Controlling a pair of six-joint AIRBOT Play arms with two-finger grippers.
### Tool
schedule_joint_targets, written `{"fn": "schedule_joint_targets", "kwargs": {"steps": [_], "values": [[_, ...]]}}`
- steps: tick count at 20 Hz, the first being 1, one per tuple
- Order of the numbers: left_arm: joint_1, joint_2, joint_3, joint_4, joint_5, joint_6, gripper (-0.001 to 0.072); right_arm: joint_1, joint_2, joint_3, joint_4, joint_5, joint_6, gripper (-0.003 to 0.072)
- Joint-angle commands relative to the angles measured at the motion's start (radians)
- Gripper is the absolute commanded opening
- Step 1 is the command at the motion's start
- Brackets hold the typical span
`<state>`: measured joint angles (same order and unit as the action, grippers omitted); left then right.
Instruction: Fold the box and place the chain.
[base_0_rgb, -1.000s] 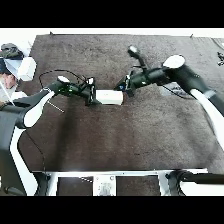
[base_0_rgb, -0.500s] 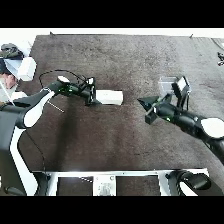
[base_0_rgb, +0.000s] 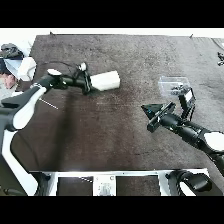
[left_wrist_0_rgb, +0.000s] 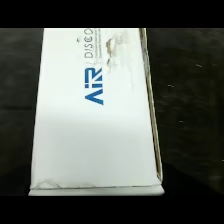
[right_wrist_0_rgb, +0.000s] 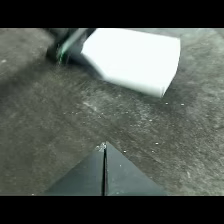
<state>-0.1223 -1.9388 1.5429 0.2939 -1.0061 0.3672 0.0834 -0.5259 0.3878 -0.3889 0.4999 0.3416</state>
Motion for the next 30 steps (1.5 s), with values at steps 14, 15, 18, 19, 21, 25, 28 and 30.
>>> {"fn": "schedule_joint_targets", "kwargs": {"steps": [14,15,18,19,21,25,28,30], "values": [[0.325,0.128,-0.157,0.301,0.850,-0.838,0.0008,0.000,0.004,-0.005,0.005,0.023,0.057,-0.0011],[0.325,0.105,-0.157,0.301,0.864,-0.839,0.0008,0.000,0.004,-0.005,0.009,0.023,0.057,-0.0011],[0.325,0.056,-0.157,0.301,0.890,-0.838,0.0009,0.000,0.004,-0.005,0.020,0.024,0.056,-0.0011],[0.325,0.045,-0.156,0.301,0.902,-0.838,0.0009,0.000,0.004,-0.005,0.020,0.024,0.056,-0.0011],[0.325,0.031,-0.156,0.301,0.940,-0.837,0.0009,0.000,0.004,-0.005,0.020,0.024,0.056,-0.0011],[0.325,-0.025,-0.100,0.301,0.894,-0.837,0.0010,0.000,0.004,-0.005,0.021,0.024,0.056,-0.0011],[0.325,-0.041,-0.080,0.301,0.891,-0.829,0.0058,0.000,0.004,-0.005,0.032,0.025,0.056,-0.0011],[0.325,-0.038,-0.080,0.301,0.916,-0.832,0.0701,0.000,0.004,-0.005,0.035,0.025,0.056,-0.0011]]}}
